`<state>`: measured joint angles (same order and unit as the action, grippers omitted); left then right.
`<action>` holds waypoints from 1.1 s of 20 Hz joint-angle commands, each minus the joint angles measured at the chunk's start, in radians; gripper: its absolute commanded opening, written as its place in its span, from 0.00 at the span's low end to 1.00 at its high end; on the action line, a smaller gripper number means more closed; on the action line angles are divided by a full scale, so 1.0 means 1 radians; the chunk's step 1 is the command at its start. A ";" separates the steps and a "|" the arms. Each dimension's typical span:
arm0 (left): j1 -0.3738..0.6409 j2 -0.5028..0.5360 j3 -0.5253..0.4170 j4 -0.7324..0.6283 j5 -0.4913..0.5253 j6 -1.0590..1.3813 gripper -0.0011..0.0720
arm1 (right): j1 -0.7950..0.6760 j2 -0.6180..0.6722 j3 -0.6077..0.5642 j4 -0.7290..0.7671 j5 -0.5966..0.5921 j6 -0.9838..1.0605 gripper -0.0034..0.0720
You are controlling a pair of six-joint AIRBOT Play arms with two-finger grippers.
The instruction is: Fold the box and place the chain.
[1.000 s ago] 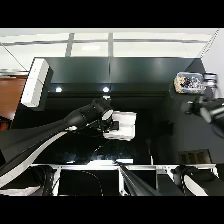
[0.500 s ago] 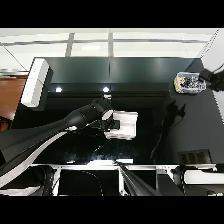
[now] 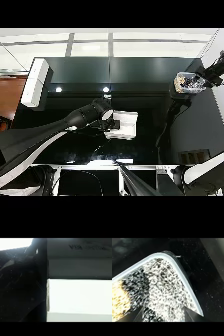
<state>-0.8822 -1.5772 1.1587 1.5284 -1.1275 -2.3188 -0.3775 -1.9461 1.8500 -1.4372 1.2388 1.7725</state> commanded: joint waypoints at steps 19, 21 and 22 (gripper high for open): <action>0.001 0.000 0.000 0.000 -0.007 0.000 0.06 | 0.016 0.289 0.082 0.119 0.061 -0.267 0.05; 0.001 0.000 0.000 0.000 -0.007 0.000 0.06 | 0.015 0.387 0.082 0.180 0.049 -0.287 0.05; 0.001 0.000 0.000 0.000 -0.007 0.000 0.06 | 0.015 0.434 0.082 0.219 0.036 -0.300 0.05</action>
<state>-0.8822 -1.5772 1.1595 1.5284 -1.1362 -2.3188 -0.3626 -1.6440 1.9297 -1.3262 1.3056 1.5211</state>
